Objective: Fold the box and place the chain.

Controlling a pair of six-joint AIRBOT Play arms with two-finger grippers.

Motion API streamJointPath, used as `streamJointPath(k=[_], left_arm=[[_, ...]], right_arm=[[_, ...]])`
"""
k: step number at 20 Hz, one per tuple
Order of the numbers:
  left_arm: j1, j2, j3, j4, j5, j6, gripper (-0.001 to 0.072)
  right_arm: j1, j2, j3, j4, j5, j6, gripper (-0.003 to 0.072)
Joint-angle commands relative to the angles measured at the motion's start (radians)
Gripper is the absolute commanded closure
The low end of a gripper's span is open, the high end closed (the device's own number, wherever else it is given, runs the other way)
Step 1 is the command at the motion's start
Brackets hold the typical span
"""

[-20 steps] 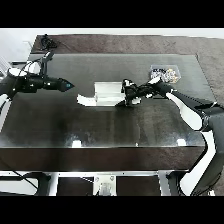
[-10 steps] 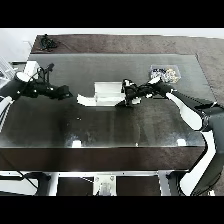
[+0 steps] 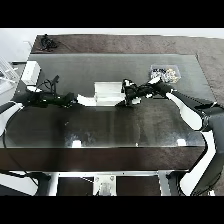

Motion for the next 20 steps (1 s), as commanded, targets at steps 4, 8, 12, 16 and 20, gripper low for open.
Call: streamJointPath(k=[4,8,12,16,20], left_arm=[[-0.091,-0.042,0.003,-0.072,0.059,0.025,0.0690],[-0.095,-0.038,0.026,-0.118,0.009,0.032,0.0690],[-0.095,-0.037,0.085,-0.120,-0.063,0.031,0.0688],[-0.095,-0.037,0.099,-0.130,-0.092,0.030,0.0471],[-0.096,-0.037,0.099,-0.139,-0.098,0.027,0.0469]], right_arm=[[0.000,0.000,0.000,0.000,0.000,0.000,0.0108],[0.000,0.000,0.000,0.000,0.000,0.000,0.0108],[0.000,0.000,0.000,0.000,0.000,0.000,0.0108],[0.000,0.000,0.000,0.000,0.000,0.000,0.0108],[0.000,0.000,0.000,0.000,0.000,0.000,0.0108]])
